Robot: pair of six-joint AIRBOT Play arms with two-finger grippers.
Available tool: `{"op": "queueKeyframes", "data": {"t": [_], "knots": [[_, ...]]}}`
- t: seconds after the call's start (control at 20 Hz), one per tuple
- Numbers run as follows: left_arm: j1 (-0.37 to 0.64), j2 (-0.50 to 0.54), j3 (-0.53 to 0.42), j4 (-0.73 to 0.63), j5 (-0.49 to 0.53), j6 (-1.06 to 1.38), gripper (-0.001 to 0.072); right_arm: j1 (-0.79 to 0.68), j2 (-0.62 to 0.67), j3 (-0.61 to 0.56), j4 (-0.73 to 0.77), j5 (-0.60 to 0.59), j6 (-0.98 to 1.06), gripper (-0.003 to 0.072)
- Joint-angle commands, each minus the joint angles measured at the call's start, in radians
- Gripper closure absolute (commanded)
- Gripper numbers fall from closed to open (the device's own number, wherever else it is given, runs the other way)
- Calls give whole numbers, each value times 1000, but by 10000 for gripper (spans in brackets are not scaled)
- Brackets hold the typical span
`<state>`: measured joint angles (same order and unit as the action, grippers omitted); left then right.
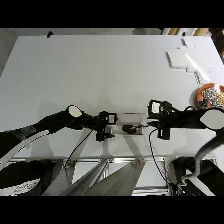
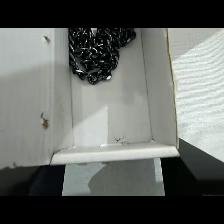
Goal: Fold the box and place the chain.
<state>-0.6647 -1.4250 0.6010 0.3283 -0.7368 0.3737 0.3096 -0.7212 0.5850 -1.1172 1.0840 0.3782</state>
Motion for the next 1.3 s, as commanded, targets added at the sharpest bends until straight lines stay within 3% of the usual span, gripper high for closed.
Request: {"op": "queueKeyframes", "data": {"t": [0.0,0.25,0.5,0.85,1.25], "knots": [[0,0,0,0,0,0,438,0,-47,21,-276,19,-6,527],[0,0,0,0,0,0,438,0,-257,6,-316,-52,-140,527],[0,0,0,0,0,0,438,0,-384,5,-315,-122,-159,527],[0,0,0,0,0,0,438,0,-396,-8,-288,-183,-208,528],[0,0,0,0,0,0,438,0,-409,-32,-265,-172,-208,530]]}}
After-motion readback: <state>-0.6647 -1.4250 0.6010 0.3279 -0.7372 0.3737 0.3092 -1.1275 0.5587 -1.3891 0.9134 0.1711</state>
